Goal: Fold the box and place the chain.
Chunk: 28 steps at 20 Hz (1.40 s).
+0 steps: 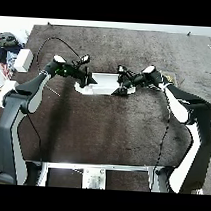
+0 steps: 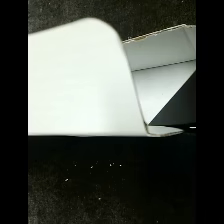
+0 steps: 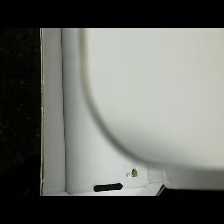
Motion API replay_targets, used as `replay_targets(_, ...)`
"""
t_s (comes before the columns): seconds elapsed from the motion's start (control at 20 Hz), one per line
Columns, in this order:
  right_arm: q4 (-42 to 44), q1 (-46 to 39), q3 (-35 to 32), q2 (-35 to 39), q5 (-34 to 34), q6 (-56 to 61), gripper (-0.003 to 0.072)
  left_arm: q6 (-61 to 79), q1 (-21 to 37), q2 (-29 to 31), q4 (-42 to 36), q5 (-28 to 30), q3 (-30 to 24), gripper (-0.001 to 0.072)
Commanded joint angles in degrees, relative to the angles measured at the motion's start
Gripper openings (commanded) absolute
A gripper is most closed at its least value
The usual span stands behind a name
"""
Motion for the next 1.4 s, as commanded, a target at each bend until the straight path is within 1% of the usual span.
replay_targets(0.0,-0.11,-0.04,0.04,-0.02,-0.35,0.07,0.0454,-0.02,-0.04,-0.02,0.04,-0.15,-0.02,0.0013)
replay_targets(0.9,-0.11,-0.11,0.04,-0.02,-0.35,0.07,0.0454,-1.2,-0.04,-0.04,-0.22,-0.83,-0.02,0.0013)
replay_targets(0.95,-0.11,-0.11,0.04,-0.02,-0.35,0.07,0.0455,-1.86,-0.04,-0.04,-0.35,-0.83,-0.02,0.007)
replay_targets(1.0,-0.11,-0.11,0.04,-0.02,-0.35,0.07,0.0455,-1.99,-0.04,-0.02,-0.92,-0.87,-0.02,0.031)
replay_targets(1.05,-0.11,-0.11,0.04,-0.02,-0.37,0.07,0.0454,-1.97,0.09,0.0,-1.75,-0.87,-0.02,0.0324)
replay_targets(1.2,-0.11,-0.11,0.04,-0.02,-0.35,0.07,0.0454,-3.17,1.7,0.26,-4.22,-2.12,0.04,0.0325)
replay_targets(1.25,-0.11,-0.11,0.04,-0.02,-0.35,0.07,0.0454,-3.72,2.54,0.37,-4.44,-3.39,0.04,0.0324)
replay_targets(1.35,-0.11,-0.09,0.04,-0.02,-0.35,0.07,0.0454,-3.67,4.28,1.01,-4.48,-8.24,0.04,0.0324)
